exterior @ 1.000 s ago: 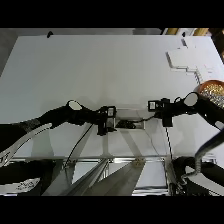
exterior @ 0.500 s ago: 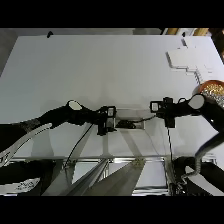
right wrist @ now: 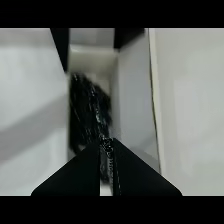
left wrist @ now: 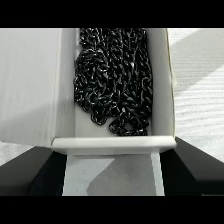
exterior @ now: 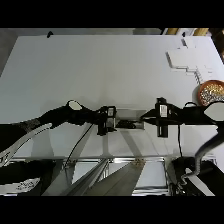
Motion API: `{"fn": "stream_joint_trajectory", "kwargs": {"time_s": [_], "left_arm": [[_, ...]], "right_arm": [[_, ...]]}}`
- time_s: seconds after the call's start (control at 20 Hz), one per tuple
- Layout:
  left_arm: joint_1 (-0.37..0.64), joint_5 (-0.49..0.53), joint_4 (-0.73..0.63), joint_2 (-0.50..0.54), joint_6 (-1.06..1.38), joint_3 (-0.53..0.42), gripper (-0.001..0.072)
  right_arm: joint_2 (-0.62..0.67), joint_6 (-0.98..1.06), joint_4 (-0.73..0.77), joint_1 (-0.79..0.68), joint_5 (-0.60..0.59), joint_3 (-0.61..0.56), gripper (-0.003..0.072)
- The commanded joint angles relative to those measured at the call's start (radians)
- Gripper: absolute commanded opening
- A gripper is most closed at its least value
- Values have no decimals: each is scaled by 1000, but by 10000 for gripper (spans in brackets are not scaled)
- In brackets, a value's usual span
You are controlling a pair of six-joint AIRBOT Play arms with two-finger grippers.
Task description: Fold the box and place the chain.
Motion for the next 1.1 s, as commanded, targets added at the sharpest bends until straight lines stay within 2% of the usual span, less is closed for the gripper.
{"fn": "stream_joint_trajectory", "kwargs": {"time_s": [0.0, 0.15, 0.25, 0.6, 0.65, 0.75, 0.8, 0.85, 0.9, 0.95, 1.0, 1.05], "left_arm": [[0, 0, 0, 0, 0, 0, 149], [0, 0, 0, 0, 0, 0, 149], [0, 0, 0, 0, 0, 0, 149], [0, 0, 0, 0, 0, 0, 149], [0, 0, 0, 0, 0, 0, 149], [0, 0, 0, 0, 0, 0, 149], [0, 0, 0, 0, 0, 0, 149], [0, 0, 0, 0, 0, 0, 149], [0, 0, 0, 0, 0, 0, 149], [0, 0, 0, 0, 0, 0, 149], [0, 0, 0, 0, 0, 0, 149], [0, 0, 0, 0, 0, 0, 149]], "right_arm": [[21, 2, 154, 114, -63, 0, 16], [3, 7, 157, 196, -224, 0, 16], [-34, 7, 157, 218, -287, 0, 16], [-174, 4, 154, 225, -281, 0, 24], [-174, -4, 154, 225, -280, 2, 107], [-174, -6, 132, 224, -262, 26, 364], [-175, -5, 99, 224, -236, 54, 378], [-178, -1, 66, 222, -205, 88, 374], [-186, 7, 42, 214, -167, 129, 313], [-203, 13, 24, 191, -111, 180, 137], [-237, 42, -1, 160, -53, 240, 15], [-281, 101, -22, 130, -18, 293, 16]]}}
